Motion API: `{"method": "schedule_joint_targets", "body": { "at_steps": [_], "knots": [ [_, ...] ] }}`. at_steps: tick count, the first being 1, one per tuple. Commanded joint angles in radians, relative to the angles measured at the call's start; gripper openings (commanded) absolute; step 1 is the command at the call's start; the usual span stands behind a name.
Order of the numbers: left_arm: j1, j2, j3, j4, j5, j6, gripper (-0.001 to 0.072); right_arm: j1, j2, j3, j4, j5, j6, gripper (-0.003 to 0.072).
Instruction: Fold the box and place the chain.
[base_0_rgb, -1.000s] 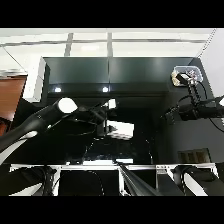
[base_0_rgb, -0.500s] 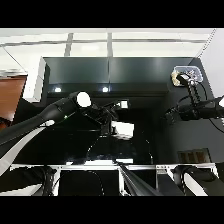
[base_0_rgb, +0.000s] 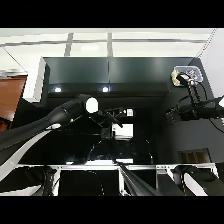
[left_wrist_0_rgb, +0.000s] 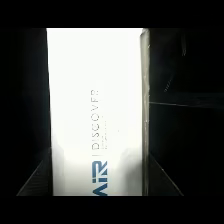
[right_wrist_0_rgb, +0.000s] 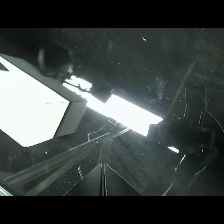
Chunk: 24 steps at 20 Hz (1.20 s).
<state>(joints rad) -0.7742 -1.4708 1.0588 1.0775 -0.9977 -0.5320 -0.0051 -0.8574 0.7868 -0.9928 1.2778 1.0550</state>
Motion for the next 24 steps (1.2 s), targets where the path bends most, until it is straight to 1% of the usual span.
{"method": "schedule_joint_targets", "body": {
  "at_steps": [1, 2, 3, 5, 6, 8, 9, 11, 13, 16, 18, 20, 21, 22, 24],
  "knots": [
    [-0.048, -0.025, 0.012, 0.131, 0.028, -0.25, 0.071, 0.0, 0.001, -0.002, 0.0, 0.0, 0.0, 0.0017],
    [-0.054, -0.024, 0.019, 0.144, 0.018, -0.3, 0.0564, 0.0, 0.001, -0.002, 0.001, 0.0, 0.0, 0.0017],
    [-0.053, -0.018, 0.036, 0.174, -0.018, -0.355, 0.0328, 0.0, 0.001, -0.002, 0.0, 0.0, 0.0, 0.0017],
    [-0.026, 0.024, 0.068, 0.264, -0.111, -0.502, 0.0315, 0.0, 0.001, -0.002, -0.001, 0.0, -0.001, 0.0017],
    [0.005, 0.064, 0.074, 0.316, -0.163, -0.586, 0.0315, 0.0, 0.001, -0.002, -0.003, 0.0, 0.0, 0.0017],
    [0.099, 0.161, 0.072, 0.409, -0.294, -0.758, 0.0315, 0.0, 0.001, -0.002, -0.003, 0.0, -0.001, 0.0017],
    [0.164, 0.216, 0.068, 0.432, -0.364, -0.814, 0.0315, 0.0, 0.001, -0.002, -0.003, 0.0, 0.0, 0.0017],
    [0.311, 0.321, 0.045, 0.437, -0.463, -0.873, 0.0315, 0.0, 0.001, -0.002, -0.003, 0.0, -0.001, 0.0017],
    [0.478, 0.416, -0.014, 0.437, -0.504, -0.914, 0.0315, 0.0, 0.001, -0.002, -0.003, 0.0, 0.0, 0.0017],
    [0.755, 0.514, -0.157, 0.454, -0.463, -0.914, 0.0315, 0.0, 0.001, -0.002, -0.003, -0.002, -0.001, 0.0017],
    [0.949, 0.521, -0.225, 0.521, -0.428, -0.912, 0.0315, 0.0, 0.001, -0.002, -0.003, -0.01, -0.001, 0.0017],
    [1.122, 0.517, -0.23, 0.519, -0.401, -0.896, 0.0315, 0.0, 0.001, -0.002, -0.003, -0.022, -0.001, 0.0017],
    [1.192, 0.517, -0.227, 0.514, -0.361, -0.874, 0.0315, 0.0, 0.001, -0.002, -0.003, -0.03, -0.001, 0.0017],
    [1.246, 0.514, -0.227, 0.501, -0.308, -0.874, 0.0315, 0.0, 0.001, -0.002, -0.003, -0.038, -0.001, 0.0017],
    [1.299, 0.493, -0.227, 0.441, -0.195, -0.793, 0.0315, 0.0, 0.001, -0.002, -0.003, -0.054, -0.001, 0.0017]
  ]
}}
